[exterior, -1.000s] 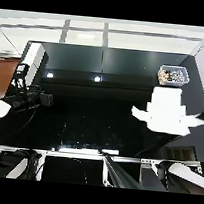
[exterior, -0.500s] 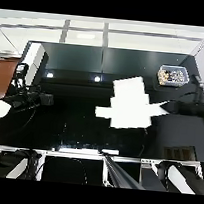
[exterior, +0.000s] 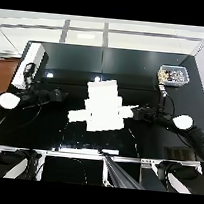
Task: Fold the box and place the chain.
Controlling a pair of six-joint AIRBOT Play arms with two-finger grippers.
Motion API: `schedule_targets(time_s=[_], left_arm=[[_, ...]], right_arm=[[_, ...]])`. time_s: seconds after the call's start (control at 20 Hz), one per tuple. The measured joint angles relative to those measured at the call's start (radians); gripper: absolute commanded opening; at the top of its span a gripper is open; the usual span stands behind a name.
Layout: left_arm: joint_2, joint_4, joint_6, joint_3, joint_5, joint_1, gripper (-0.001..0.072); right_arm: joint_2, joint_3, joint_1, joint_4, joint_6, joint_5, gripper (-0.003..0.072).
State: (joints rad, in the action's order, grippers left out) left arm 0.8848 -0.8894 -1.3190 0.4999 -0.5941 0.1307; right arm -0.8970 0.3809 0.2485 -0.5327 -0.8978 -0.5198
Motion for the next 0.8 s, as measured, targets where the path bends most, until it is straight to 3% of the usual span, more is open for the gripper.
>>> schedule_targets(time_s=[0.25, 0.5, 0.6, 0.7, 0.8], left_arm=[[0.271, 0.250, 0.213, 0.174, -0.166, 0.042, 0.0706], [0.580, 0.402, 0.450, 0.377, -0.453, 0.056, 0.0673], [0.669, 0.422, 0.541, 0.437, -0.562, 0.068, 0.0554], [0.742, 0.410, 0.606, 0.497, -0.653, 0.082, 0.0385], [0.801, 0.365, 0.647, 0.556, -0.735, 0.095, 0.0323]], right_arm=[[0.002, -0.010, 0.051, 0.014, -0.007, 0.038, 0.0014], [0.002, -0.012, 0.061, 0.018, -0.007, 0.041, 0.0013], [0.002, -0.012, 0.063, 0.019, -0.007, 0.037, 0.0014], [0.002, -0.013, 0.063, 0.018, -0.007, 0.032, 0.0014], [0.002, -0.012, 0.063, 0.018, -0.007, 0.029, 0.0013]])
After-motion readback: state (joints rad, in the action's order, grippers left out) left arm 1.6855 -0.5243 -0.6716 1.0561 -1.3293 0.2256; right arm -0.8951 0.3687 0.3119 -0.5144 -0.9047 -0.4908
